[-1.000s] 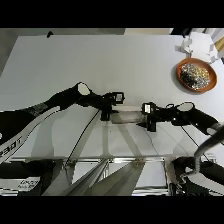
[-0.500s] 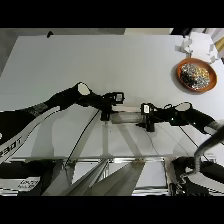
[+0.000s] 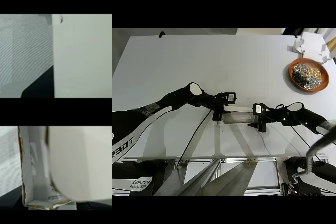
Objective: Fold the box and place the chain.
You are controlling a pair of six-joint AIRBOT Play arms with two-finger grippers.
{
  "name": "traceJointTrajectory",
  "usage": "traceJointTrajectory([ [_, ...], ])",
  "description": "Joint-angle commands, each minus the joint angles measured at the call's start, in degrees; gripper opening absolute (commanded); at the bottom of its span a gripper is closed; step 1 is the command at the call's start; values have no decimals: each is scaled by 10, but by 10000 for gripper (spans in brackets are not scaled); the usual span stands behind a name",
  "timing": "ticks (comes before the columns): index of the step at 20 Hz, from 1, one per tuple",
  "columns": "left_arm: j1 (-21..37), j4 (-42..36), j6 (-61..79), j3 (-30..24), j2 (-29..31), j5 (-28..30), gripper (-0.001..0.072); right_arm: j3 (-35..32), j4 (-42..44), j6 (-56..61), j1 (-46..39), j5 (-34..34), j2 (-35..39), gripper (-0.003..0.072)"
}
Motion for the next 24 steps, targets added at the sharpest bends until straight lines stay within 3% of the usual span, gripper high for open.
traceJointTrajectory([
  [1,0,0,0,0,0,0,11,0,-1,2,0,0,0,412],
  [17,-1,0,-2,0,0,1,14,0,-1,2,0,0,0,412],
  [18,-1,0,-2,0,0,1,72,0,-1,2,0,0,0,412],
  [19,-1,0,-2,0,0,1,219,0,-1,2,0,0,0,412],
  [20,0,1,-2,0,1,1,414,0,-1,2,0,0,0,412],
  [21,0,5,-4,0,3,0,544,0,-1,2,0,0,0,412],
  [22,0,7,-11,0,9,0,577,0,-1,2,0,0,0,412],
  [24,0,21,-18,0,28,-5,577,0,-1,2,0,0,0,412],
])
